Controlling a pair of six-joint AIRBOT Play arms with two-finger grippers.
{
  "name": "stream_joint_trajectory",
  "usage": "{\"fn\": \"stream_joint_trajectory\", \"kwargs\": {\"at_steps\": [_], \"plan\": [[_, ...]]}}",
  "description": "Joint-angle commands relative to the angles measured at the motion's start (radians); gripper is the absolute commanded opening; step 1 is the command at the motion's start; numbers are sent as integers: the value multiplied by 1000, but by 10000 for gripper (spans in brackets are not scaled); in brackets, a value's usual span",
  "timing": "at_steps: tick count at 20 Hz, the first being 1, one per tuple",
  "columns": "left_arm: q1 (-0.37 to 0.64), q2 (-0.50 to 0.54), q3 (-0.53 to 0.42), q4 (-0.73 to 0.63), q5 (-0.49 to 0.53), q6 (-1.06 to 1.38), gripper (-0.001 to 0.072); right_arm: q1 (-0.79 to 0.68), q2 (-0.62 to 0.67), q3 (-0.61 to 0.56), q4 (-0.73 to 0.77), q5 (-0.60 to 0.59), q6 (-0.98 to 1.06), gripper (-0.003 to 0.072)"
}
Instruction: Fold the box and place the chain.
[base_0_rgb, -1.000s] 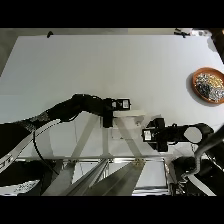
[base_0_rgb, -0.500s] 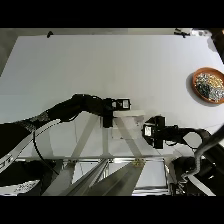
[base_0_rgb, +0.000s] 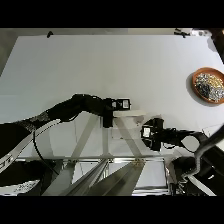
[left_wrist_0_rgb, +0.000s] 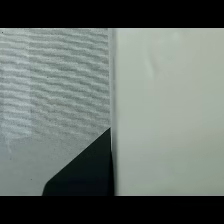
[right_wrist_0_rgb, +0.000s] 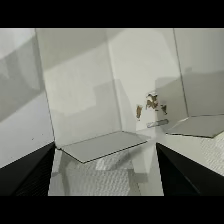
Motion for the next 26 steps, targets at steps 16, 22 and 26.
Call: {"fn": "stream_joint_trajectory", "kwargs": {"at_steps": [16,22,26], "plan": [[0,0,0,0,0,0,12,-25,1,11,62,-185,12,698],[0,0,0,0,0,0,12,-100,0,33,64,-174,-31,698],[0,0,0,0,0,0,12,-100,-18,34,104,-156,-152,698]]}}
